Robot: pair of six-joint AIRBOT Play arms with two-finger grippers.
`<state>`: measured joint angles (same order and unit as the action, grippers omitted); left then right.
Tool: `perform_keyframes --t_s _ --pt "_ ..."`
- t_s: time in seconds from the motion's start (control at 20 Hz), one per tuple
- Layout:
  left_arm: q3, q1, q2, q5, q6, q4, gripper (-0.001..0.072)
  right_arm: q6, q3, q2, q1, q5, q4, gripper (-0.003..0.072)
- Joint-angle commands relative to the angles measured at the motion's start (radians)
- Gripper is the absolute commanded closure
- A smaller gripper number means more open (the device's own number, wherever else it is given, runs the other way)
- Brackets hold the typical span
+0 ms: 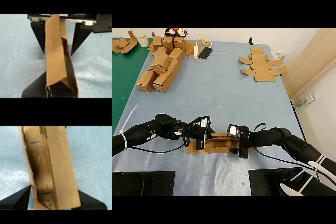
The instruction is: Fold the box.
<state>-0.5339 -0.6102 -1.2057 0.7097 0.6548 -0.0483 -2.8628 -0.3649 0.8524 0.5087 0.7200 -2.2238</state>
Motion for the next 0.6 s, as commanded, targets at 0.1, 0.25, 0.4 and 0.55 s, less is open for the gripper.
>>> perform_keyframes --t_s 0.1,0.25,0.4,0.55 --pt "-0.001 0.001 -0.001 0.0 0.0 0.0 0.0697 -0.033 -0.012 0.023 -0.013 0.024 -0.029 -0.0027" --pt "-0.001 0.001 -0.001 0.0 0.0 0.0 0.0697 -0.033 -0.012 0.028 -0.013 0.022 -0.03 -0.0027" --pt "-0.001 0.001 -0.001 0.0 0.0 0.0 0.0697 -0.033 -0.011 0.039 -0.013 0.022 -0.029 -0.0027" --pt "-0.001 0.001 -0.001 0.0 0.0 0.0 0.0697 -0.034 -0.007 0.064 -0.013 0.024 -0.023 -0.0026"
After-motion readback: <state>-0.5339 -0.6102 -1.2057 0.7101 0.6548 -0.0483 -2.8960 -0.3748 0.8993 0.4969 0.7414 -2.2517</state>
